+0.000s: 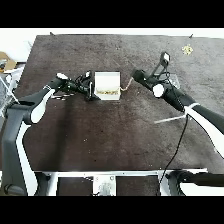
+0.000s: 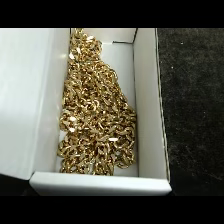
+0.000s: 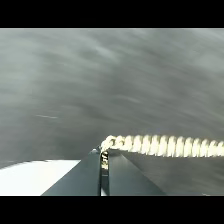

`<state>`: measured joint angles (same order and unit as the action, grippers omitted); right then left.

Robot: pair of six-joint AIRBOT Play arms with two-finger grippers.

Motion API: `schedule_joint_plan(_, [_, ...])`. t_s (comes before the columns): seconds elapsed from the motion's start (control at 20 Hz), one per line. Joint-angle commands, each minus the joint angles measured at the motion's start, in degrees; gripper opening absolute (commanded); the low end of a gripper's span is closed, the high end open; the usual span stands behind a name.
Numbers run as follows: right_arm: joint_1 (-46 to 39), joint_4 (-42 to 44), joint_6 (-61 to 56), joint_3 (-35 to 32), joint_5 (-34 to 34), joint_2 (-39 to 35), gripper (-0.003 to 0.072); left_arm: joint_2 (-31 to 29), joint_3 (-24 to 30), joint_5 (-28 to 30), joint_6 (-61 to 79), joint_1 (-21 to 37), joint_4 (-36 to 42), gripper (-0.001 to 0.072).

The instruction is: Fold the box and place the chain.

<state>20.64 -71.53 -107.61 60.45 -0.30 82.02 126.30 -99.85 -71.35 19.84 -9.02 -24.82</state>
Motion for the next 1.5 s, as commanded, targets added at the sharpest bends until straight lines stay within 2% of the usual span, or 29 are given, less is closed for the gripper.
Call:
schedule_joint_plan(0.0, [8.24, -1.33, -0.02, 1.88, -5.86, -5.70, 0.0000, -0.04, -0.02, 0.00, 0.02, 0.02, -0.02, 0.0274])
schedule_joint_plan(0.25, [14.95, -3.23, -0.04, 8.33, -7.61, -1.84, 0.0000, -0.04, -0.02, 0.02, 0.02, 0.02, -0.02, 0.0274])
schedule_joint_plan(0.3, [15.13, -3.21, -0.13, 8.31, -6.56, -0.81, 0.0000, -0.04, -0.02, 0.02, 0.02, 0.02, -0.02, 0.0273])
schedule_joint_plan(0.5, [15.08, -3.80, -0.15, 8.11, 4.59, 4.22, 0.0002, -0.04, -0.02, 0.02, 0.02, 0.02, -0.02, 0.0274])
schedule_joint_plan(0.55, [14.97, -5.05, -0.04, 8.07, 6.45, 5.29, 0.0053, -0.04, -0.02, 0.02, 0.02, 0.02, -0.02, 0.0274])
schedule_joint_plan(0.6, [14.80, -5.99, -0.02, 7.58, 7.21, 5.97, 0.0240, -0.04, -0.02, 0.02, 0.02, 0.02, -0.02, 0.0274])
schedule_joint_plan(0.65, [14.43, -6.82, -0.02, 6.75, 7.21, 6.12, 0.0274, -0.04, -0.02, -0.02, 0.02, 0.02, -0.02, 0.0274])
schedule_joint_plan(0.75, [12.33, -7.17, -0.02, 5.68, 8.85, 5.81, 0.0274, -0.04, -0.02, 0.02, 0.02, 0.02, -0.02, 0.0274])
schedule_joint_plan(1.1, [-1.33, -14.80, -0.04, 4.79, 27.80, 3.98, 0.0275, -0.04, -0.02, 0.02, 0.02, 0.02, -0.02, 0.0274])
schedule_joint_plan(1.25, [-8.04, -14.34, -0.81, 1.14, 27.06, 4.17, 0.0276, -0.04, -0.02, 0.02, 0.02, 0.02, -0.02, 0.0274])
schedule_joint_plan(1.45, [-14.93, -11.45, -2.16, -3.43, 21.90, 5.62, 0.0276, -0.04, -0.02, 0.00, 0.00, 0.02, -0.02, 0.0274])
